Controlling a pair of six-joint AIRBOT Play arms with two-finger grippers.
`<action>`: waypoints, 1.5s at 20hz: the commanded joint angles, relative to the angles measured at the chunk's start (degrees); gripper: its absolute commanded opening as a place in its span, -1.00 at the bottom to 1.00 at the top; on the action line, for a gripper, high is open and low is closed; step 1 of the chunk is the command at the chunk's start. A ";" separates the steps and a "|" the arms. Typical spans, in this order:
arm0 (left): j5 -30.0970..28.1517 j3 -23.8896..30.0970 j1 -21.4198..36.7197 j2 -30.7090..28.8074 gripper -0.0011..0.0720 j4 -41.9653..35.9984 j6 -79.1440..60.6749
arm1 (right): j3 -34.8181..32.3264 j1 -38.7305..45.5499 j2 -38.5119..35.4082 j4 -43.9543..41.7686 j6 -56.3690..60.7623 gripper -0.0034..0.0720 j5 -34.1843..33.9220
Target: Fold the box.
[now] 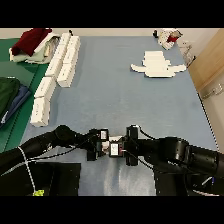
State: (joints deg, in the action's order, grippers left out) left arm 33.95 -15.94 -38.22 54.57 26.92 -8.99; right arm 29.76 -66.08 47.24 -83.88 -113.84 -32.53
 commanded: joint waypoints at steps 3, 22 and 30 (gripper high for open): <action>0.07 -0.02 -0.02 0.00 0.32 0.07 -0.02 | 0.04 -0.09 0.09 -7.21 -1.75 -0.28 0.09; 0.07 -0.02 -0.02 0.00 0.32 0.07 -0.02 | -0.09 0.07 -6.75 -9.66 4.76 0.33 0.46; 0.07 -0.02 -0.02 0.00 0.32 0.07 -0.02 | -17.66 0.20 -13.35 -9.68 38.45 -0.87 35.63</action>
